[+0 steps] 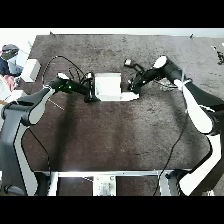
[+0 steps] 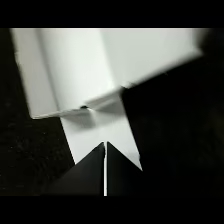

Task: Fold the box and place the chain.

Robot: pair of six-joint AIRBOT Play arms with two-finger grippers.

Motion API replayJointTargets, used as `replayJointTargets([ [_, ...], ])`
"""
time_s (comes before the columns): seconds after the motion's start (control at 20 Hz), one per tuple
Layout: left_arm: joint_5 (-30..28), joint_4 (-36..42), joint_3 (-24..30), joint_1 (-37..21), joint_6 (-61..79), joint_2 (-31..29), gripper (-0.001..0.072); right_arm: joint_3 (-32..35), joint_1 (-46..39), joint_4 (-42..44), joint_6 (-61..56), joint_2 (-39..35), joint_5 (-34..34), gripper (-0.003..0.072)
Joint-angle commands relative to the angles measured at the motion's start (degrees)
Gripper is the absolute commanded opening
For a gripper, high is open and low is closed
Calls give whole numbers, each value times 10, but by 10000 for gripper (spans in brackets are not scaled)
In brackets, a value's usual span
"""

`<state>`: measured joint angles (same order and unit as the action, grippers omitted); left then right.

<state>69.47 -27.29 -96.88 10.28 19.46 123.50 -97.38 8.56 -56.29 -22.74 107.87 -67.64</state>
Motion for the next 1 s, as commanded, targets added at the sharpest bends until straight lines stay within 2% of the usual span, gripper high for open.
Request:
replayJointTargets([
  [0.0, 0, 0, 0, 0, 0, 0, 418, 0, -33, -9, -229, -33, -9, 9],
  [0.1, 0, 0, 0, 0, 0, 0, 418, 0, -64, -9, -323, -37, -28, 9],
  [0.25, 0, 0, 0, 0, 0, 0, 418, 26, -109, 14, -403, -37, -35, 8],
  [0.35, 0, 0, 0, 0, 0, 0, 418, 63, -132, 55, -403, -37, -27, 8],
  [0.65, 0, 0, 0, 0, 0, 0, 418, 151, -140, 83, -402, -37, 58, 9],
  [0.8, 0, 0, 0, 0, 0, 0, 418, 170, -137, 142, -365, -22, 75, 9],
  [0.95, 0, 0, 0, 0, 0, 0, 418, 170, -127, 217, -322, 15, 61, 9],
])
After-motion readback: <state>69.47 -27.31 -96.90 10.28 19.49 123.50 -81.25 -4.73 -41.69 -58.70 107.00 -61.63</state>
